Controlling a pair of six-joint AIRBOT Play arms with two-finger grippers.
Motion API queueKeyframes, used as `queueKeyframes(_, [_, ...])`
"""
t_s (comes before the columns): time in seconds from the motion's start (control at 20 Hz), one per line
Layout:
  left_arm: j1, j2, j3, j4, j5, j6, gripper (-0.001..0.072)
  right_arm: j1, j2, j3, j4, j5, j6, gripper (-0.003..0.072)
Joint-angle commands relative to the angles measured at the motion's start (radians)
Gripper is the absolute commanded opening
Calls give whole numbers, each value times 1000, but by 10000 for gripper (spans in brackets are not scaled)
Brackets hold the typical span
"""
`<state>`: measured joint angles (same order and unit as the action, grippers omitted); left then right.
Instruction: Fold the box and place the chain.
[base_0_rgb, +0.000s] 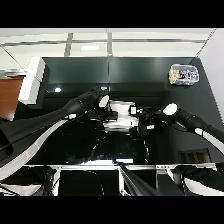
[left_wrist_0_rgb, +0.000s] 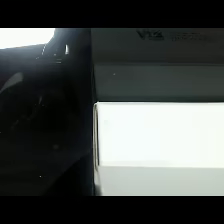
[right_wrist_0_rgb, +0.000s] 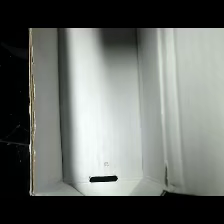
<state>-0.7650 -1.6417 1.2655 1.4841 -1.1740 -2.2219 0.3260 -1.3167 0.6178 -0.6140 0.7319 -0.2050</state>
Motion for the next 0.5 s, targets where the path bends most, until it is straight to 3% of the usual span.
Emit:
queueKeyframes(0.0, [1,0,1,-1,2,1,21,0,35,1,-58,40,40,624])
queueKeyframes(0.25, [1,0,1,-5,2,0,21,-2,106,1,-218,53,176,624])
queueKeyframes(0.45, [1,0,1,-5,-1,1,22,-2,109,1,-217,53,175,619])
